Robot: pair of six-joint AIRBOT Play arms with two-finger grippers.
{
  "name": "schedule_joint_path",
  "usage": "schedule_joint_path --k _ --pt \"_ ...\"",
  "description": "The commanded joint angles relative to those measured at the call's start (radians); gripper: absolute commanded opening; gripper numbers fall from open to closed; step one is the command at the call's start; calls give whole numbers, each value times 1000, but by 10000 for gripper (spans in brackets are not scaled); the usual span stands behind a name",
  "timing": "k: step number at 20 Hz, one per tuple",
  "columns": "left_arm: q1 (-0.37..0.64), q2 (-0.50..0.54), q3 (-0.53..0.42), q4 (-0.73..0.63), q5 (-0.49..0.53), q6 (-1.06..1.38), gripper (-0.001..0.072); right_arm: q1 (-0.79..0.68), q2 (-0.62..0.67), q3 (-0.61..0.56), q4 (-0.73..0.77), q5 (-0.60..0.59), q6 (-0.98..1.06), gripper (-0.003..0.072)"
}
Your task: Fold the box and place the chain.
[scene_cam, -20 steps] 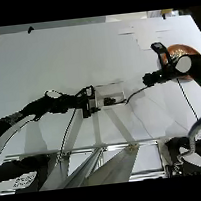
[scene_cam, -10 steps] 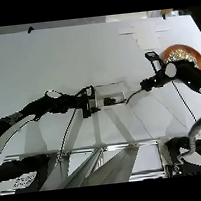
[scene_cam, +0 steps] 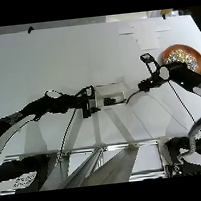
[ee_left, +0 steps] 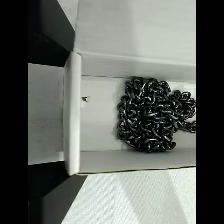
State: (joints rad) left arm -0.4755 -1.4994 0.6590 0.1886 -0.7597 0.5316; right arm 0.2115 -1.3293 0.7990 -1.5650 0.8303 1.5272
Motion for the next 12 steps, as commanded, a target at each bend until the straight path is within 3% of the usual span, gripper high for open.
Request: schedule_joint_path --k 1,2,3,4,6,12 --pt "0 0 0 0 0 0 14 2 -21 0 -9 16 18 317" --pt "0 0 0 0 0 0 14 2 -23 0 -9 18 18 286" --pt "0 0 0 0 0 0 14 2 -25 0 -9 19 17 224" --pt "0 0 0 0 0 0 14 2 -26 0 -9 20 16 116" --pt "0 0 0 0 0 0 14 2 -25 0 -9 20 -1 18" --pt "0 0 0 0 0 0 14 2 85 0 -9 36 -17 18"
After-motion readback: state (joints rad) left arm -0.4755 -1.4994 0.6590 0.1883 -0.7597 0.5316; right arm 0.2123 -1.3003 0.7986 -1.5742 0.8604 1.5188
